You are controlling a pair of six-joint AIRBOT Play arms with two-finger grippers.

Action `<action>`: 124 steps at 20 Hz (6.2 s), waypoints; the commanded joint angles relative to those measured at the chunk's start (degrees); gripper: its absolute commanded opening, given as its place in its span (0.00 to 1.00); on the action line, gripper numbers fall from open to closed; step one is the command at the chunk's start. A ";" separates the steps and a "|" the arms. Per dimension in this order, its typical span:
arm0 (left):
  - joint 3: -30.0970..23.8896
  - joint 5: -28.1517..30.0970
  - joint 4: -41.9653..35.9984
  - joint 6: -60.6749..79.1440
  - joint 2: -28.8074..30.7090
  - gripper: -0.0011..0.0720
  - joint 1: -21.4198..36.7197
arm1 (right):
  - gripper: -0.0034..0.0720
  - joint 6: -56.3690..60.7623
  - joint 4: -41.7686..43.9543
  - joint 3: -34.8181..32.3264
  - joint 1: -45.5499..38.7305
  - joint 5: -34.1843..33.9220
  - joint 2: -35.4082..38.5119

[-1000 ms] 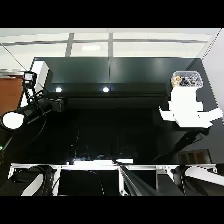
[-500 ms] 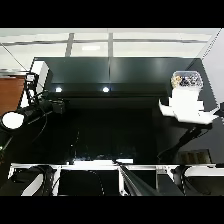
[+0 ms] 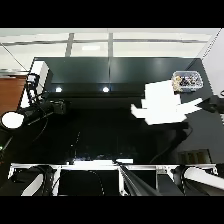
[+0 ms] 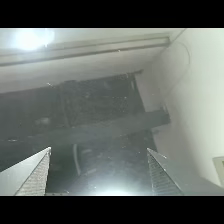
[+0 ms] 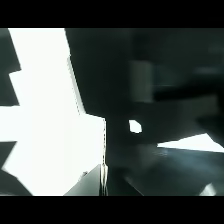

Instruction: Fold the box and place the chain.

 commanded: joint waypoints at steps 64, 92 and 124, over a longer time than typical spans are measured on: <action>19.37 -12.66 -23.56 77.99 -40.02 0.05 -25.44 | 1.00 -31.43 -8.00 -29.20 59.87 -34.47 18.75; 19.37 -12.81 -23.71 77.96 -40.02 0.05 -25.44 | 1.00 -34.53 -6.67 -20.52 64.41 -41.70 13.73; 19.37 -12.79 -23.89 77.96 -40.02 0.05 -25.44 | 1.00 -61.00 8.76 -20.90 58.90 -37.29 -1.44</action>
